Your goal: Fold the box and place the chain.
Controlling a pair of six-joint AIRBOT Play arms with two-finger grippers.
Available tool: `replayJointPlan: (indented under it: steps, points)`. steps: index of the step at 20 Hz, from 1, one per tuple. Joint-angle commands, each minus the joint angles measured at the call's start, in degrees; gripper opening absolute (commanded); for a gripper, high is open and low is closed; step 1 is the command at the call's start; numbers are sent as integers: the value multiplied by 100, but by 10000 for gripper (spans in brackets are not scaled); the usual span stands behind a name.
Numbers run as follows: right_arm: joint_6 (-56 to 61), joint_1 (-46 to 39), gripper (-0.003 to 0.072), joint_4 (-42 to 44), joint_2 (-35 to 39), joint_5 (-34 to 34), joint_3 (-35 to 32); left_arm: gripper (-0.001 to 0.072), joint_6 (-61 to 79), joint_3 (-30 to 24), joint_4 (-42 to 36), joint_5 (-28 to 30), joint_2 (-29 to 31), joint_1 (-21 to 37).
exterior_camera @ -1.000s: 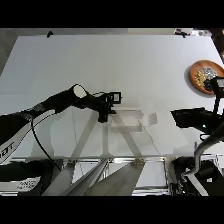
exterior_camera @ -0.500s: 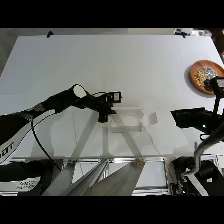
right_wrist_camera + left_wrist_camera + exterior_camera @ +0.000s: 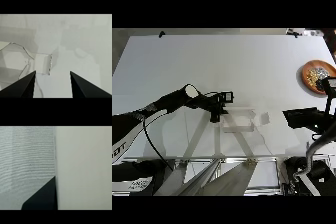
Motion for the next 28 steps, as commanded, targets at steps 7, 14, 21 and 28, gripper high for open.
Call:
replayJointPlan:
  steps: [7,14,21,28]
  points:
    - [-221,0,479,22,4,0,7,13,-9,7,0,2,0,-2]
    - [-219,0,479,22,4,0,7,13,-195,7,2,7,0,-2]
    - [-597,0,479,26,4,0,7,13,-195,7,0,4,0,-2]
    - [-3644,0,10,2068,4,-52,7,13,-195,7,2,4,0,-2]
